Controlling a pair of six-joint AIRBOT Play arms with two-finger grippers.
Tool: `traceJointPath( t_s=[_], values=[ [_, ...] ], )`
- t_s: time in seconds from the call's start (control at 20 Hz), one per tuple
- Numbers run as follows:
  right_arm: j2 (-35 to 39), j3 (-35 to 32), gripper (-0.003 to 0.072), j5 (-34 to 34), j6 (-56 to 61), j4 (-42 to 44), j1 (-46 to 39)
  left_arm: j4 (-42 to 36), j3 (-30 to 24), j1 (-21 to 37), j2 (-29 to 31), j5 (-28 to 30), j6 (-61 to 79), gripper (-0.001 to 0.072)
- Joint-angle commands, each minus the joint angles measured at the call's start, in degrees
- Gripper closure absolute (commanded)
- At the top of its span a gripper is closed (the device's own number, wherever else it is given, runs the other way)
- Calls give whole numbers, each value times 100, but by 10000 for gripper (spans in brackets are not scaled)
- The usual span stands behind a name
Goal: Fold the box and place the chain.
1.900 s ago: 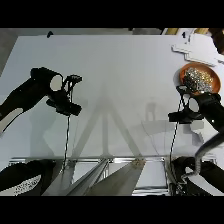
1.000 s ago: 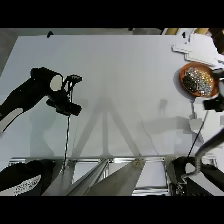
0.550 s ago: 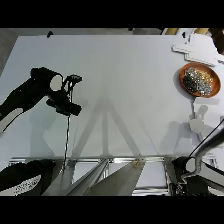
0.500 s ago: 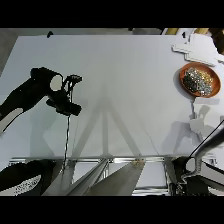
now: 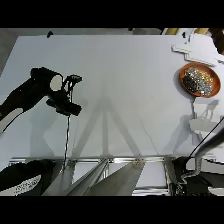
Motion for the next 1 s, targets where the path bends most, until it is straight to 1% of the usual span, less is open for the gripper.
traceJointPath(
  t_s=[0.0, 0.1, 0.2, 0.25, 0.35, 0.5, 0.6, 0.7, 0.8, 0.95],
  values=[
    [-179, 44, 665, 358, -70, 94, 4, 2, -2, 4, -2, 2, 0, 701],
    [-44, 46, 665, 544, -175, 103, 179, 2, -2, 4, -4, 0, 2, 701],
    [367, 46, 665, 531, -173, 170, 645, 2, -2, 4, -4, 0, 0, 701],
    [573, 44, 665, 553, -170, 391, 896, 2, -2, 4, -4, 0, 0, 701],
    [960, 44, 666, 708, -179, 1285, 1392, 2, -2, 4, -4, 0, 2, 702],
    [1458, 44, 666, 1274, -345, 2168, 2212, 2, -2, 4, -2, 0, 0, 702],
    [1873, 17, 666, 1366, -343, 2916, 2717, 0, -2, 4, -4, 2, 2, 701],
    [2352, -59, 666, 1283, -280, 3560, 3217, 2, -2, 4, -2, 0, 0, 701],
    [2874, -245, 666, 1043, -28, 4050, 3711, 2, -2, 4, -4, 0, 2, 701],
    [3663, -852, 666, 501, 358, 4793, 4435, 0, -2, 4, -4, 0, 2, 701]
  ],
)
